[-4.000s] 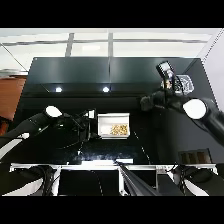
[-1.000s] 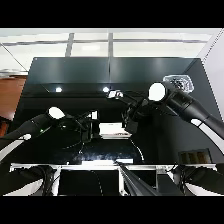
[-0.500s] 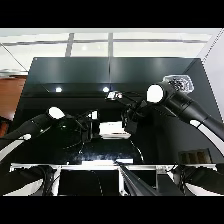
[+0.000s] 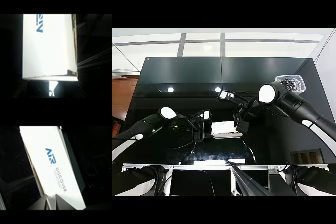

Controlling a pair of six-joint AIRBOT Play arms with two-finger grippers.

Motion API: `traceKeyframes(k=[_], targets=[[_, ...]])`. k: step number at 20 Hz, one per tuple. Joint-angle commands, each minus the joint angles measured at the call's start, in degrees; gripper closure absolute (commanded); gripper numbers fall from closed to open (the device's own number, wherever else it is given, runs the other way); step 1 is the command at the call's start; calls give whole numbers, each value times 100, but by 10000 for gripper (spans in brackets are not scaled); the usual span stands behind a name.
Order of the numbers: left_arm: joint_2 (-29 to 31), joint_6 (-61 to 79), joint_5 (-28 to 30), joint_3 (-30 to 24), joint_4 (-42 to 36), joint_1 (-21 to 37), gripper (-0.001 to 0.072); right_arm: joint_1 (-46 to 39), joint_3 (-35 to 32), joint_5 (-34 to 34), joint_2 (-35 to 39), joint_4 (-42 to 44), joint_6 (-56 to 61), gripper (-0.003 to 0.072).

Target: Fold the box and place the chain.

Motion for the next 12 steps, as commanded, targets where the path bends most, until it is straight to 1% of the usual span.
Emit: traceKeyframes(k=[1, 8, 12], targets=[[-4, 11, -4, -4, 4, -2, 222, 4, -2, -101, -15, 9, 136, 546], [-4, 9, -2, -4, 7, -2, 222, 17, -2, -101, -55, 37, 151, 546], [-4, 9, 0, -4, 7, -2, 222, 17, -2, -131, -55, 39, 417, 546]])
